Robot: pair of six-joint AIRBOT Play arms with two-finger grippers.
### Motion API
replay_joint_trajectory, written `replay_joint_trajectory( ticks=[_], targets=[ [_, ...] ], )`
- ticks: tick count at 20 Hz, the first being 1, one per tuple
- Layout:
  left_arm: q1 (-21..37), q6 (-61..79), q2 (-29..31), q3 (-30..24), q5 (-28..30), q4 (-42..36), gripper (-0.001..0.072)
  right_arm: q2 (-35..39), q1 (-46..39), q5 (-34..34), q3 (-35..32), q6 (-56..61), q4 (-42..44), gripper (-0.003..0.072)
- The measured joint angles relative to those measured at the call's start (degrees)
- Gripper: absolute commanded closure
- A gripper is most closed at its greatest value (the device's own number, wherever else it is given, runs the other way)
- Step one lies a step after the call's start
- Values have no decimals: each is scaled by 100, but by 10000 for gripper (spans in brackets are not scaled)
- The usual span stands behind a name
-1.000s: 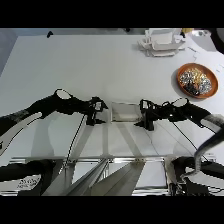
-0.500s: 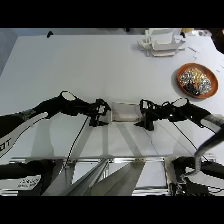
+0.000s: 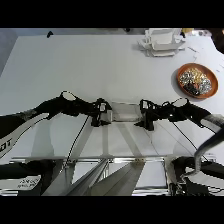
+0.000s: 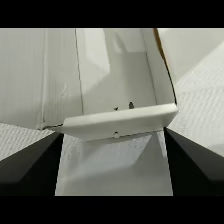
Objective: Fold the box and place the chain.
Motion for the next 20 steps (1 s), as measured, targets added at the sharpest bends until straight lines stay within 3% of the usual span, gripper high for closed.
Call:
replay_joint_trajectory(
  ticks=[16, 19, 20],
  targets=[
    [-168, -280, -57, 15, 149, -302, 26, -2, 0, -2, 0, 2, 4, 286],
    [-173, -299, -57, 17, 153, -315, 536, -2, 0, -11, 0, 22, 15, 286],
    [-179, -299, -57, 17, 166, -323, 573, 0, 0, -11, 0, 20, 15, 286]
  ],
)
